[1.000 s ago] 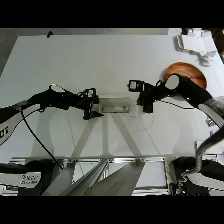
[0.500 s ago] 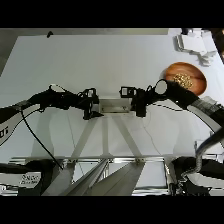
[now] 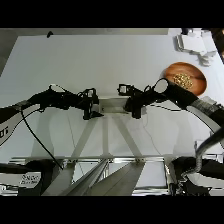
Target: Fold the box and place the chain.
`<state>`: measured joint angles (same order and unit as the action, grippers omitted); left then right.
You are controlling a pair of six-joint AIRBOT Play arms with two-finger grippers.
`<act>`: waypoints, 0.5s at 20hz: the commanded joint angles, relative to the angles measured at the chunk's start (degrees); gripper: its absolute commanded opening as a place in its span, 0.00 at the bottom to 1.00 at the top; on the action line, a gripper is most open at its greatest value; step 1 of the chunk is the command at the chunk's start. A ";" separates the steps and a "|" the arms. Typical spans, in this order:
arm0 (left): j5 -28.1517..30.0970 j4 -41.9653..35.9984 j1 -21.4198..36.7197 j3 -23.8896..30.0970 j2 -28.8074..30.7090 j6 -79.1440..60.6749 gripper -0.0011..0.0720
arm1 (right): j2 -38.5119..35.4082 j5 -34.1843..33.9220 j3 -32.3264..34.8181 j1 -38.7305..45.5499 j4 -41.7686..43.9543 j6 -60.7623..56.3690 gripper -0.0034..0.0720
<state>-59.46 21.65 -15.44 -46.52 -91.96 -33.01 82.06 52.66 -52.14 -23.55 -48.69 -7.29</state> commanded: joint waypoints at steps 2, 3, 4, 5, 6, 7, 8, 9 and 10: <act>0.07 -0.04 -0.02 -0.04 0.02 0.00 0.45 | 0.04 0.94 0.02 -0.07 0.94 0.22 0.51; 0.07 -0.07 -0.02 -0.04 0.02 0.00 0.45 | 0.04 0.96 0.04 -0.07 0.90 -0.02 0.51; 0.07 -0.04 0.00 -0.04 0.02 0.02 0.45 | 0.04 0.96 0.02 -0.07 0.90 -0.42 0.48; 0.07 -0.04 -0.02 -0.04 0.00 0.00 0.45 | 0.02 0.98 0.04 -0.07 0.87 -0.42 0.41; 0.07 -0.04 -0.02 -0.04 0.02 0.00 0.45 | 0.00 1.01 0.02 -0.07 0.81 -0.39 0.24; 0.07 -0.04 -0.02 -0.04 0.00 0.00 0.45 | -0.07 1.01 0.04 -0.04 0.68 -0.42 0.09; 0.07 -0.04 -0.02 -0.04 0.02 0.00 0.45 | -0.31 1.29 0.04 0.00 0.61 -0.42 0.06; 0.07 -0.04 -0.02 -0.04 0.02 0.00 0.45 | -0.74 1.84 0.04 0.00 0.17 -0.44 0.06; 0.07 -0.04 -0.02 -0.04 0.02 0.00 0.45 | -1.62 2.27 0.02 0.00 -0.98 -1.01 0.06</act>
<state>-59.44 21.50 -15.44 -46.52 -91.96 -33.01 81.52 53.93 -52.14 -23.57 -48.21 -7.55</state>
